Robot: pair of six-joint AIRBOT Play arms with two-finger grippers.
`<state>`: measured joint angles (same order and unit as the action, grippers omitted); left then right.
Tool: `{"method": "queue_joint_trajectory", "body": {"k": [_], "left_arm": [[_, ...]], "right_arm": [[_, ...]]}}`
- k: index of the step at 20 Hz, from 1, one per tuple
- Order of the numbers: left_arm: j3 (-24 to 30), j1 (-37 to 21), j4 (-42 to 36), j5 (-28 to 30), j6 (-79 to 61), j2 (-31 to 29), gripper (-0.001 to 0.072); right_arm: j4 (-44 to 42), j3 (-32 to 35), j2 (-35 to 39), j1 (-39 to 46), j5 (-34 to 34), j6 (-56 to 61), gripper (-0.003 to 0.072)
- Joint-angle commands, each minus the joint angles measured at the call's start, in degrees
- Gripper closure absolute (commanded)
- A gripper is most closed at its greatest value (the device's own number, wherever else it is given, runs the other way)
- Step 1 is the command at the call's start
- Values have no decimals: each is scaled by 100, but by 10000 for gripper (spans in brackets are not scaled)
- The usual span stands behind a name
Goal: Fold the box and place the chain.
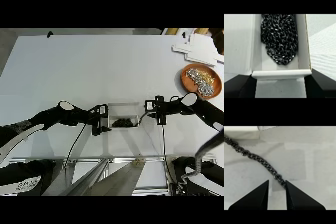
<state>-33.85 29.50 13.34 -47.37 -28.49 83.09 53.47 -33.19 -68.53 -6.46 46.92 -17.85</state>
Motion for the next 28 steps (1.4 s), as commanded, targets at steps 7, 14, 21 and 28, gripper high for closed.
{"method": "queue_joint_trajectory", "body": {"k": [7,14,21,28], "left_arm": [[0,0,0,2,0,-2,697],[0,0,0,0,0,-2,697],[0,0,0,0,0,-2,697],[0,0,0,0,0,-2,697]], "right_arm": [[-310,2,-9,2,11,-17,448],[-308,2,-9,4,63,153,448],[-304,2,-9,4,46,153,448],[-304,2,-9,4,48,153,448]]}}
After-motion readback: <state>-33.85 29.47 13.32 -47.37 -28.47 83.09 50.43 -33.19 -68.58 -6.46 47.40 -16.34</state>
